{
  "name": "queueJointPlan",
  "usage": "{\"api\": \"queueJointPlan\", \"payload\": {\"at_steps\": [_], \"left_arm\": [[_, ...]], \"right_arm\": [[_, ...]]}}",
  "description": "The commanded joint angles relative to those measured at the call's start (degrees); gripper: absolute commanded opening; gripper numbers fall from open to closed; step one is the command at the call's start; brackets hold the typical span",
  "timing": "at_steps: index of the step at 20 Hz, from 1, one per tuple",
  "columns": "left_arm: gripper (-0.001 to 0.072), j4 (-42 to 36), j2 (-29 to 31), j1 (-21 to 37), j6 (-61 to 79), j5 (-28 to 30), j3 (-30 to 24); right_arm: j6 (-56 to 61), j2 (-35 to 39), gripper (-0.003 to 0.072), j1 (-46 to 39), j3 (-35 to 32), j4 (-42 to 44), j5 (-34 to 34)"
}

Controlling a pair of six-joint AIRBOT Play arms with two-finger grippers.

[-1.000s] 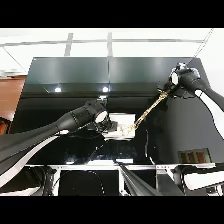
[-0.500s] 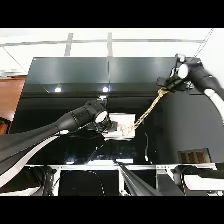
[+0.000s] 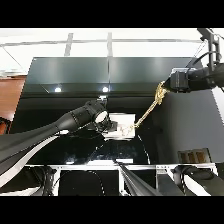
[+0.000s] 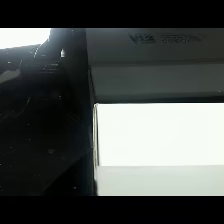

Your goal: Fold the box and place the chain.

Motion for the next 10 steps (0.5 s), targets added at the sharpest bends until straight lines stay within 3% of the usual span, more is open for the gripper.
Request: {"api": "queueJointPlan", "payload": {"at_steps": [1, 5, 10], "left_arm": [[0.0026, 0.00, -0.02, 0.02, 0.02, 0.02, 0.04], [0.0026, 0.00, -0.02, 0.02, 0.02, 0.02, 0.04], [0.0026, 0.00, -0.02, 0.02, 0.02, 0.02, 0.04]], "right_arm": [[-4.55, 3.91, 0.0013, 0.04, 0.09, 17.62, 4.22], [-8.13, 3.91, 0.0013, 0.26, 0.09, 30.47, 1.25], [-8.94, 3.93, 0.0013, 6.19, 0.33, 32.30, -4.96]]}}
